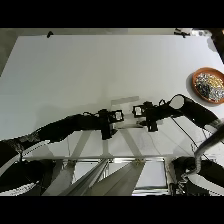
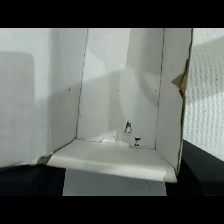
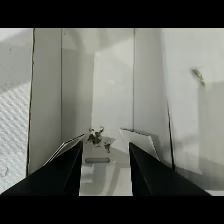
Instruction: Fold the box and place the chain.
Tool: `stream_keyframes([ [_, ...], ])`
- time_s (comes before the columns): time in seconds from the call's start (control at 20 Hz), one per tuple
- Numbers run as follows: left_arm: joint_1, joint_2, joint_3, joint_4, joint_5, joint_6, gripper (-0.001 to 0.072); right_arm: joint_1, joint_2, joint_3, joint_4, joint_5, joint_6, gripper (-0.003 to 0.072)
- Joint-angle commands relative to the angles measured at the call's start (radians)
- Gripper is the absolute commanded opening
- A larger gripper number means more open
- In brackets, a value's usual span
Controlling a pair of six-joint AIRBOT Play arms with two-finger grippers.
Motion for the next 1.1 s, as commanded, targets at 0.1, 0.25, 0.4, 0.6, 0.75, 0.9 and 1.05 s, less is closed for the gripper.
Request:
stream_keyframes([
  [0.1,0.001,0.001,-0.001,0.001,0.0,0.0,0.0257,0.001,0.002,0.001,-0.028,0.007,0.08,0.0086],
  [0.25,0.001,0.001,-0.001,0.0,0.001,0.0,0.0257,0.001,0.063,0.001,-0.028,0.043,0.088,0.0014],
  [0.4,0.001,0.001,-0.001,0.0,0.0,0.0,0.0257,0.001,0.204,0.001,-0.065,0.08,0.232,0.0013],
  [0.6,0.001,0.001,-0.001,0.0,0.0,0.0,0.0257,0.001,0.447,0.001,-0.268,0.087,1.123,0.0013],
  [0.75,0.001,0.001,-0.001,0.001,0.0,0.0,0.0257,-0.002,0.589,0.001,-0.546,0.16,1.579,0.0014],
  [0.9,0.001,0.001,-0.001,0.001,0.0,0.0,0.0257,-0.095,0.616,0.0,-0.649,0.343,1.699,0.001],
  [1.05,0.001,0.001,-0.001,0.001,0.0,0.0,0.0257,-0.274,0.582,0.0,-0.645,0.337,1.664,0.001],
])
